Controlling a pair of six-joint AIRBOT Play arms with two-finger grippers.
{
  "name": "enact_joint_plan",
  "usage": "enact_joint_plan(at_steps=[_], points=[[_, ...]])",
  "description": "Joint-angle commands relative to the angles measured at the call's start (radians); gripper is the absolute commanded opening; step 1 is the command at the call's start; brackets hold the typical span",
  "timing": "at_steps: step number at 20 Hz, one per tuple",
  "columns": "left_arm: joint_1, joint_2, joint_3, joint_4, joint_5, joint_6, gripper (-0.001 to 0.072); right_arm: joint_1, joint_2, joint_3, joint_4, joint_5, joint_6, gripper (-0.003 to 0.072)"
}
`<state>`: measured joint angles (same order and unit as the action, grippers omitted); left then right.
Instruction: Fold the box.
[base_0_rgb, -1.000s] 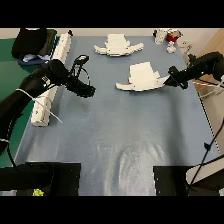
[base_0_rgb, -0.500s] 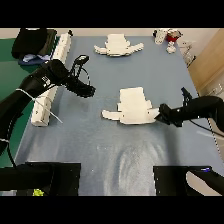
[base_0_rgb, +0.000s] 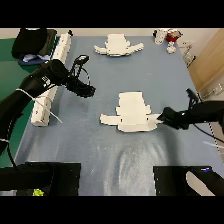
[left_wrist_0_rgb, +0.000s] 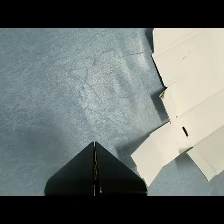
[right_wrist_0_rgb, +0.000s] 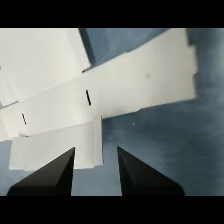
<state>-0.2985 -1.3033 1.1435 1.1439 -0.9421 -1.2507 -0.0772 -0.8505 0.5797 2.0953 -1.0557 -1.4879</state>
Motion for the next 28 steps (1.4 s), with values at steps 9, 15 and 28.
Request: enact_joint_plan(at_steps=[9, 15, 28], points=[[-0.001, 0.000, 0.000, 0.000, 0.000, 0.000, 0.0013, -0.439, -0.387, 0.281, 0.157, -0.205, -0.443, 0.0376], [-0.001, 0.000, 0.000, 0.000, 0.000, 0.000, 0.0014, -0.425, -0.494, 0.281, 0.164, -0.210, -0.493, 0.0376], [-0.001, 0.000, 0.000, -0.035, 0.002, 0.000, 0.0014, -0.153, -0.580, 0.279, 0.173, -0.205, -0.511, 0.0143]])
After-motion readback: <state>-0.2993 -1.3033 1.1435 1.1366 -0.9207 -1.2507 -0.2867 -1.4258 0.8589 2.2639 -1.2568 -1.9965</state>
